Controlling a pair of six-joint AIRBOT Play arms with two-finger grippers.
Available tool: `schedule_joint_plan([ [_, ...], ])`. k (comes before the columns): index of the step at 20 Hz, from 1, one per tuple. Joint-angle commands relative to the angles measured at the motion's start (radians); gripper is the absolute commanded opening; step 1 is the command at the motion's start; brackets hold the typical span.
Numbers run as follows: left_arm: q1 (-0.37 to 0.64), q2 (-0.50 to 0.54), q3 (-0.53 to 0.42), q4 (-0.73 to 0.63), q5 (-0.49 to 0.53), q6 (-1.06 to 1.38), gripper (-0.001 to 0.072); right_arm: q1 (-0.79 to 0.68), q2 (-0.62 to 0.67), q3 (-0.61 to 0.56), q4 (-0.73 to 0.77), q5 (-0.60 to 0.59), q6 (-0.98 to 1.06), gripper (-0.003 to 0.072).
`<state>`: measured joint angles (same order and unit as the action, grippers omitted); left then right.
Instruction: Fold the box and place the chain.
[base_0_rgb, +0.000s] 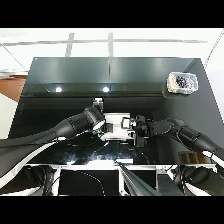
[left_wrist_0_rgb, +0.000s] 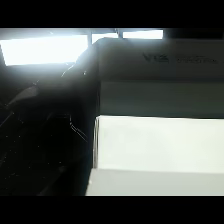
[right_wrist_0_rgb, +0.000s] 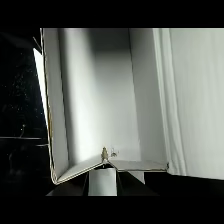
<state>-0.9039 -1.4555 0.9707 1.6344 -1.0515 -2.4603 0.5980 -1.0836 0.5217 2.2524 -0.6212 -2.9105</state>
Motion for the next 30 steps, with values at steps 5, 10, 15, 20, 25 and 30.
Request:
schedule_joint_plan([
  [5,0.001,0.0,0.0,0.0,0.003,0.0,0.0029,0.001,-0.01,0.001,0.046,0.067,0.005,0.0185],
  [10,0.001,0.0,0.0,0.0,0.003,0.0,0.0029,0.006,-0.014,0.0,0.051,0.068,0.005,0.0185],
  [15,0.001,0.0,0.0,0.0,0.004,0.0,0.0029,0.015,-0.018,0.0,0.055,0.064,0.005,0.0185],
  [20,0.001,0.0,0.0,0.0,0.004,0.0,0.0029,0.015,-0.036,0.0,0.056,0.062,0.005,0.0185],
  [25,0.001,0.0,0.0,0.0,0.004,0.0,0.0029,0.015,-0.038,0.001,0.055,0.071,0.005,0.0377],
  [30,0.001,0.0,0.0,0.0,0.004,0.0,0.0029,0.015,-0.038,0.0,0.055,0.076,0.005,0.0416],
])
